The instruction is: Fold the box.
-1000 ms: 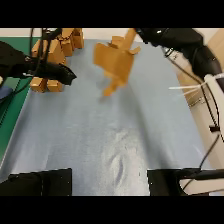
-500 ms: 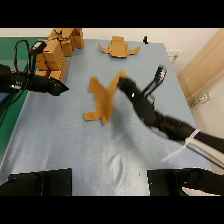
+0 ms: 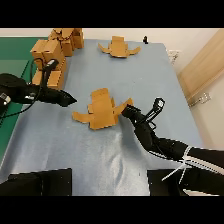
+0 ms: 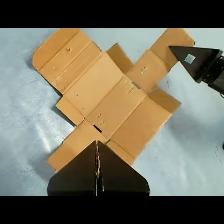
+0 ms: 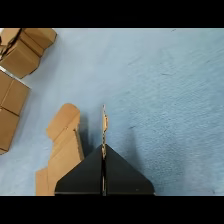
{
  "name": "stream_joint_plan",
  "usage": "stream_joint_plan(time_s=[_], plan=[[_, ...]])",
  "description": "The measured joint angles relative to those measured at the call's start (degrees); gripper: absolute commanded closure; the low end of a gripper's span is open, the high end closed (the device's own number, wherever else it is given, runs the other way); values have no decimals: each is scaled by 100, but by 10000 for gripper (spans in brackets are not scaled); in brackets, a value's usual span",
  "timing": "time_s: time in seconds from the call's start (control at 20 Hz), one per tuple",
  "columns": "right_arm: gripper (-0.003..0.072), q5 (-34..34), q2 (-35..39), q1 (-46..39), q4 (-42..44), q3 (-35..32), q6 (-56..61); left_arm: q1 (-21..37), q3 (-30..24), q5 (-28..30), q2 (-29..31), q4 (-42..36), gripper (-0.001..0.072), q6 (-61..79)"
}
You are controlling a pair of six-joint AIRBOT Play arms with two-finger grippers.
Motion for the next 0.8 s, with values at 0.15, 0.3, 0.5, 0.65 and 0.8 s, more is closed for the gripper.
stream_joint_plan(time_s=[0.15,0.3,0.5,0.65,0.8], plan=[[681,31,-11,26,42,-55,-39,-229,-24,404,-509,-66,418,52],[680,48,-11,33,50,-74,-63,-339,35,796,-1226,-345,175,90],[681,46,-11,35,-11,-85,-72,-389,535,658,-2302,-789,176,144],[681,26,-11,37,-155,-87,-74,-417,1161,310,-3025,-988,176,170],[680,0,-11,37,-437,-87,-74,-417,1746,131,-3523,-1091,176,122]])
